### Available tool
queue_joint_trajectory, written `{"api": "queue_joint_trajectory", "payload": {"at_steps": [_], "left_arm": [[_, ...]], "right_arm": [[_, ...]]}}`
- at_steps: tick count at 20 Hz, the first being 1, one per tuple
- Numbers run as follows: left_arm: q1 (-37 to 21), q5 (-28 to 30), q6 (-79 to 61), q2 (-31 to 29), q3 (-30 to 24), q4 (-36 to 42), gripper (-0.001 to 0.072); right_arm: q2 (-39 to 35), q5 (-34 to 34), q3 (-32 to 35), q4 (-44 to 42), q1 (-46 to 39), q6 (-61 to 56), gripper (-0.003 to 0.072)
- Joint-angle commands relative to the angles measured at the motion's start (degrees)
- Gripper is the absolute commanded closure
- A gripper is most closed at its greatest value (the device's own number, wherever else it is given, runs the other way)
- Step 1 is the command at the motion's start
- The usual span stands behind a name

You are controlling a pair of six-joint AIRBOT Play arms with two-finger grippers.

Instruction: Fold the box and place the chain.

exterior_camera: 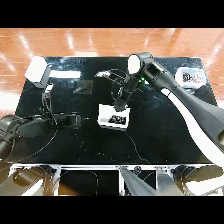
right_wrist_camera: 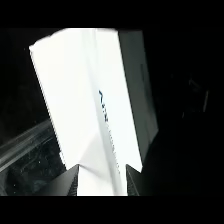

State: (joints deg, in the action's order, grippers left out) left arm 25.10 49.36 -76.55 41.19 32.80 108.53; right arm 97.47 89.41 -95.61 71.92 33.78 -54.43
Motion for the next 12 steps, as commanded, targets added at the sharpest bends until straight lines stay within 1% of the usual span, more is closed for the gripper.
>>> {"api": "queue_joint_trajectory", "payload": {"at_steps": [1,3,8,11,12], "left_arm": [[0.0,0.0,0.0,0.0,0.0,0.0,0.018],[0.0,0.0,0.0,0.0,0.0,0.0,0.018],[0.0,0.0,0.0,0.0,0.0,0.0,0.018],[0.0,0.0,0.0,0.0,0.0,0.0,0.018],[0.0,0.0,0.0,0.0,0.0,0.0,0.018]], "right_arm": [[-0.1,1.2,-1.5,-0.3,-0.1,0.0,0.031],[-0.1,3.0,-1.5,-0.6,-0.1,0.0,0.0311],[0.6,2.5,-1.4,-0.7,-0.2,0.7,0.0311],[1.8,3.0,-1.3,-4.1,-0.2,0.7,0.0312],[2.1,3.0,-1.3,-4.7,-0.1,0.7,0.0323]]}}
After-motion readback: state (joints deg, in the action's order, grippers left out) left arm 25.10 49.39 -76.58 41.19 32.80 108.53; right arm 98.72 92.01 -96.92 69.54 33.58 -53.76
